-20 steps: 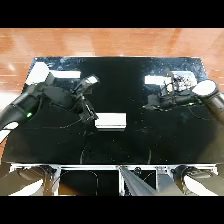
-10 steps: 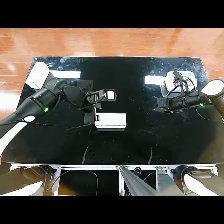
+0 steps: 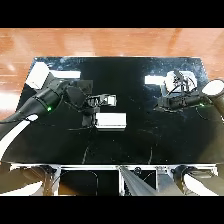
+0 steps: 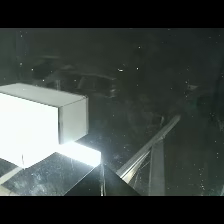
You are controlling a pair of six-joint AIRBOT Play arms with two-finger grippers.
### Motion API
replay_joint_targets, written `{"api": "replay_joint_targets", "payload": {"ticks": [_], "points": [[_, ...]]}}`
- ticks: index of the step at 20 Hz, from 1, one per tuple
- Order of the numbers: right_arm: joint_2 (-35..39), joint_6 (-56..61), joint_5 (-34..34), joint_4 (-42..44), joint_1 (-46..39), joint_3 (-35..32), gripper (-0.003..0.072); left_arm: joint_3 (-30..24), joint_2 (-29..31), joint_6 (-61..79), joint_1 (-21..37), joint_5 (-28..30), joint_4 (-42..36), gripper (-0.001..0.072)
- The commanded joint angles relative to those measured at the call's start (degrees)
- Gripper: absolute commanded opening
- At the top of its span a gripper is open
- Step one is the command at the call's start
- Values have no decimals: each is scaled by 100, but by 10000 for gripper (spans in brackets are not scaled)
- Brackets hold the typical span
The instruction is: Fold the box and place the chain.
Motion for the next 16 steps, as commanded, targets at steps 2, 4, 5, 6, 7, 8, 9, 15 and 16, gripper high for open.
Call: {"api": "replay_joint_targets", "payload": {"ticks": [2, 4, 5, 6, 7, 8, 9, 15, 16], "points": [[0, 2, -15, -2, 7, 2, 28, 4, -116, 162, -4, -247, -7, 630], [0, 0, -17, -9, 7, 2, 28, 4, -131, 160, -4, -247, -17, 630], [0, 0, -22, -11, 7, 2, 28, 4, -131, 162, -7, -267, -44, 630], [0, -2, -26, -13, 7, 2, 27, 4, -131, 162, -7, -289, -44, 630], [0, -2, -26, -17, 7, 2, 27, 4, -133, 162, -7, -308, -44, 630], [0, -2, -28, -20, 7, 2, 27, 4, -136, 162, -7, -308, -44, 629], [0, -2, -35, -20, 7, 2, 28, 4, -138, 162, -7, -308, -46, 629], [0, -2, -81, -20, 7, 2, 27, 4, -247, 160, -7, -258, -284, 629], [0, -2, -83, -20, 7, 2, 28, 4, -247, 155, -7, -249, -289, 629]]}}
